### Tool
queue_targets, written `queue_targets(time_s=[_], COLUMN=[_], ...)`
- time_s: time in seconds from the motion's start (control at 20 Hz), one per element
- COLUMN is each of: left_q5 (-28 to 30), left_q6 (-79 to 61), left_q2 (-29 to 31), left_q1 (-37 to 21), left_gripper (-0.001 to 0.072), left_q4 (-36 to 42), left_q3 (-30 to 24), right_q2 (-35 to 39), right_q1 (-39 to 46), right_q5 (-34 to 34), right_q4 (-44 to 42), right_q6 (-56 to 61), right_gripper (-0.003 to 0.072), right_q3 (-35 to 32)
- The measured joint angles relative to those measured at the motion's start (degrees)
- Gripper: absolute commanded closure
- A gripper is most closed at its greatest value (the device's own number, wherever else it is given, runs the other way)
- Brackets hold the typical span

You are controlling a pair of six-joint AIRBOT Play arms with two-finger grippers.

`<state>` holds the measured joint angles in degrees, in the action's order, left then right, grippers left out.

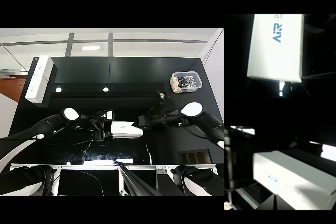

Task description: Fold the box and place the chain.

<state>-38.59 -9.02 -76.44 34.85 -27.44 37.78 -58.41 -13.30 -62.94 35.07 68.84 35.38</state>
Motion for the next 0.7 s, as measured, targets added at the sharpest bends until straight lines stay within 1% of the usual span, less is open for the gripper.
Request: queue_targets(time_s=[0.2, 0.35, 0.5, 0.7], left_q5=[0.46, 0.0, -2.86, -9.42], left_q6=[0.87, 3.41, 9.7, 24.63], left_q2=[1.95, 4.5, 8.7, 13.42], left_q1=[-0.04, -0.09, -0.33, -1.16], left_gripper=[-0.0006, -0.0006, -0.0005, -0.0005], left_q4=[-0.37, -1.79, -6.19, -13.53], left_q3=[0.02, 0.02, 0.04, 1.29], right_q2=[6.54, 10.19, 12.24, 13.18], right_q1=[9.05, 16.61, 21.9, 24.39], right_q5=[-6.19, -10.05, -12.41, -12.5], right_q4=[-0.35, -0.37, -0.33, 1.29], right_q6=[-0.04, -0.04, -0.09, -0.74], right_gripper=[0.0642, 0.0642, 0.0642, 0.0643], right_q3=[4.9, 6.71, 7.41, 7.72])
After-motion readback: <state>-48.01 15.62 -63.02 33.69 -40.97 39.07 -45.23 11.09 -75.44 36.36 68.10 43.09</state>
